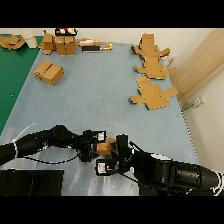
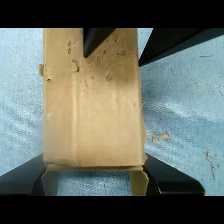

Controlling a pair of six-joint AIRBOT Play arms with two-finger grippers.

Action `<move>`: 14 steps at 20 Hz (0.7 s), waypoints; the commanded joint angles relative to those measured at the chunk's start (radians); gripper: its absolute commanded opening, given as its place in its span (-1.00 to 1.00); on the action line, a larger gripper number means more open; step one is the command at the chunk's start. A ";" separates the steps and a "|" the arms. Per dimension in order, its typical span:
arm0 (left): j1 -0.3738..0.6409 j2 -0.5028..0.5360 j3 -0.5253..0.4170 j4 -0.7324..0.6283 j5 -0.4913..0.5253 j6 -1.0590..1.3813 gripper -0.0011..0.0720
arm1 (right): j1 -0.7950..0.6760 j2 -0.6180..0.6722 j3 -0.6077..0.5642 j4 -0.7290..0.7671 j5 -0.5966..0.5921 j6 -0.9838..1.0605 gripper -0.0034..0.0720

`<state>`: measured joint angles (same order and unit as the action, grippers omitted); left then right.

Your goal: Fold the box.

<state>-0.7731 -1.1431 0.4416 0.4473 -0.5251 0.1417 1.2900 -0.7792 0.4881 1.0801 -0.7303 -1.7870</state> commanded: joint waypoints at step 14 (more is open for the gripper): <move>0.000 0.000 0.000 0.002 0.000 0.003 0.02 | 0.025 0.003 0.015 -0.070 -0.005 0.027 -0.34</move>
<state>-0.7731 -1.1431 0.4416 0.4500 -0.5251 0.1459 1.3144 -0.7750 0.5022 1.0206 -0.7269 -1.7691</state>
